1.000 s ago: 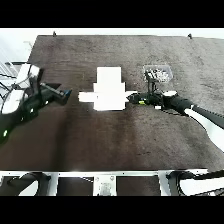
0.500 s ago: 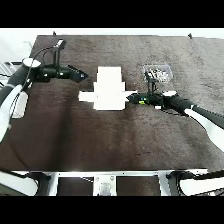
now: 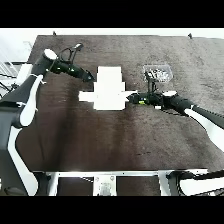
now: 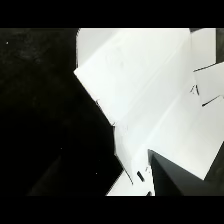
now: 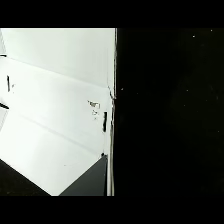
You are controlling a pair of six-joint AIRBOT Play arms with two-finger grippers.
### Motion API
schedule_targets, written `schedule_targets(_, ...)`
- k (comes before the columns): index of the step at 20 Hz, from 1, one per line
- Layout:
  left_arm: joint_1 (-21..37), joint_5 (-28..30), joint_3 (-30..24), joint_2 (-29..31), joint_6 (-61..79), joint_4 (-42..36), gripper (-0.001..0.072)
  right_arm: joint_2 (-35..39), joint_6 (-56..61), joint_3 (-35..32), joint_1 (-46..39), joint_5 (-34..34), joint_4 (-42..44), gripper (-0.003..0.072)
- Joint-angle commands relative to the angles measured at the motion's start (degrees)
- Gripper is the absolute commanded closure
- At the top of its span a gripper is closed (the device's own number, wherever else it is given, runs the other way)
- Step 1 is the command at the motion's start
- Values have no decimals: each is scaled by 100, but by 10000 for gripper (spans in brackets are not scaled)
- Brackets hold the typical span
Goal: Fold the box and place the chain.
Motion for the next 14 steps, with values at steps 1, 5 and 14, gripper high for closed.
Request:
schedule_targets(1,-188,-76,280,-354,-66,192,108,0,0,-2,4,2,-2,677)
schedule_targets(5,-302,-72,280,-516,208,-120,107,0,-2,-2,4,2,-4,677)
schedule_targets(14,-313,-52,280,-654,590,-669,170,0,-20,-2,4,4,-20,676)
